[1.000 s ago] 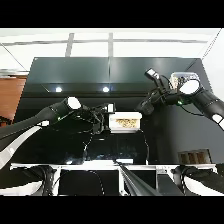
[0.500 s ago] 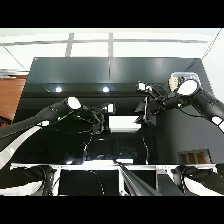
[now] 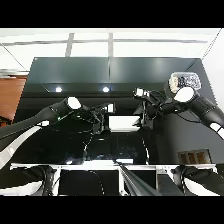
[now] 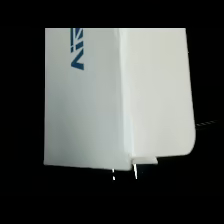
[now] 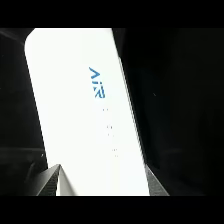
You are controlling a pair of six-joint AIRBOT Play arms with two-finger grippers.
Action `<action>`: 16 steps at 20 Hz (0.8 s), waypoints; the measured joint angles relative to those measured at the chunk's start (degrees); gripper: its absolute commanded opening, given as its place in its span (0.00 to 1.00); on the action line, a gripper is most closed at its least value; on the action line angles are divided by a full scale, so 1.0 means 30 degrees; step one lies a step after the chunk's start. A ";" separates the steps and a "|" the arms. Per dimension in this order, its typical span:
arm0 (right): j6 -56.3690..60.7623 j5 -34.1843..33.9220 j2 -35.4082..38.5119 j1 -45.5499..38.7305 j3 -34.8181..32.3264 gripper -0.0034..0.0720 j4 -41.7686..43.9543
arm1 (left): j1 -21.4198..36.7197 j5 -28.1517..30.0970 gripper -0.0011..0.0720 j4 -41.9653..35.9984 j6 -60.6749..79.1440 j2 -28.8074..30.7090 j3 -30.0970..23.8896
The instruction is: Fold the box and place the chain.
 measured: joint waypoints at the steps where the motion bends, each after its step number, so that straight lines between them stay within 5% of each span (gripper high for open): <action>1: -0.0277 -0.0321 0.0015 0.0117 -0.0175 0.85 0.0146 | 0.0000 0.0007 0.39 0.0007 0.0000 0.0000 0.0000; 2: -0.0532 -0.0597 0.0022 0.0233 -0.0328 0.71 0.0299 | 0.0000 0.0000 0.39 0.0000 0.0000 0.0000 0.0000; 3: -0.0678 -0.0780 0.0022 0.0313 -0.0408 0.68 0.0357 | 0.0000 0.0000 0.39 0.0007 0.0000 0.0000 0.0000; 12: -0.1137 -0.1224 0.0036 0.0503 -0.0656 0.66 0.0663 | 0.0000 0.0007 0.39 0.0000 -0.0015 0.0000 0.0000; 13: -0.1144 -0.1224 0.0036 0.0503 -0.0656 0.44 0.0670 | 0.0000 0.0007 0.39 0.0000 -0.0015 0.0000 0.0000; 16: -0.1137 -0.1107 0.0036 0.0503 -0.0656 0.43 0.0685 | 0.0000 0.0007 0.39 0.0000 -0.0007 0.0000 0.0000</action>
